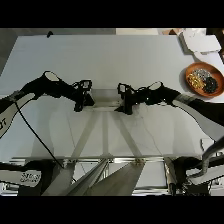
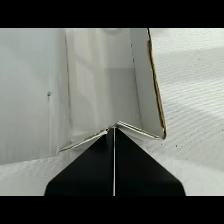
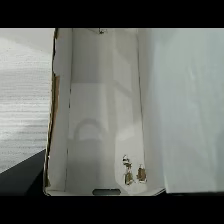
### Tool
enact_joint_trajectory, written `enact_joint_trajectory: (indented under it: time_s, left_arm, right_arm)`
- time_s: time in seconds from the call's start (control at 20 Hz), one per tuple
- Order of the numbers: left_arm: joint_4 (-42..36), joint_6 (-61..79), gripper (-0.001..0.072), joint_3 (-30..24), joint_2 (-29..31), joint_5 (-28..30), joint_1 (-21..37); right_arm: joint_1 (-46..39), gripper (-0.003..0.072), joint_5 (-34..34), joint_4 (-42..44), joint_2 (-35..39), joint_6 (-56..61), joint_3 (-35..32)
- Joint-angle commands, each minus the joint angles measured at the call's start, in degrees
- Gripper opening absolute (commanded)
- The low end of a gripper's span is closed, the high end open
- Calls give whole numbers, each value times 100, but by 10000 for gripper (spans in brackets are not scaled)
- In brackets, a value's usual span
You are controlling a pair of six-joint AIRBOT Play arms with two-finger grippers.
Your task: Fold the box and place the chain.
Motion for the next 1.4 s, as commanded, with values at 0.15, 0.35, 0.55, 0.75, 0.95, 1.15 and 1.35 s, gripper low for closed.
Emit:
enact_joint_trajectory:
  time_s: [0.15, 0.35, 0.55, 0.75, 0.95, 1.15, 1.35]
  left_arm:
    - [-2, -114, 7, -2, 485, 0, 15]
    - [-7, -114, 7, -2, 1180, -376, 179]
    - [2, -389, 7, -2, 1797, -667, 765]
    - [225, -2629, 6, -2, 2111, -321, 1615]
    - [1126, -5941, 9, -120, 2028, 343, 1742]
    - [1344, -7726, 9, -579, 1709, 326, 1569]
    - [1357, -7858, 7, -990, 1526, 306, 1355]
  right_arm:
    - [0, 518, 7, -7, -2, 0, 4]
    - [0, 518, 7, -7, -2, 0, 7]
    - [0, 518, 7, -7, -2, 0, 7]
    - [0, 518, 7, -7, -2, 0, 7]
    - [0, 518, 7, -7, -2, 0, 7]
    - [0, 518, 7, -7, -2, 0, 7]
    - [0, 518, 7, -7, -2, 0, 7]
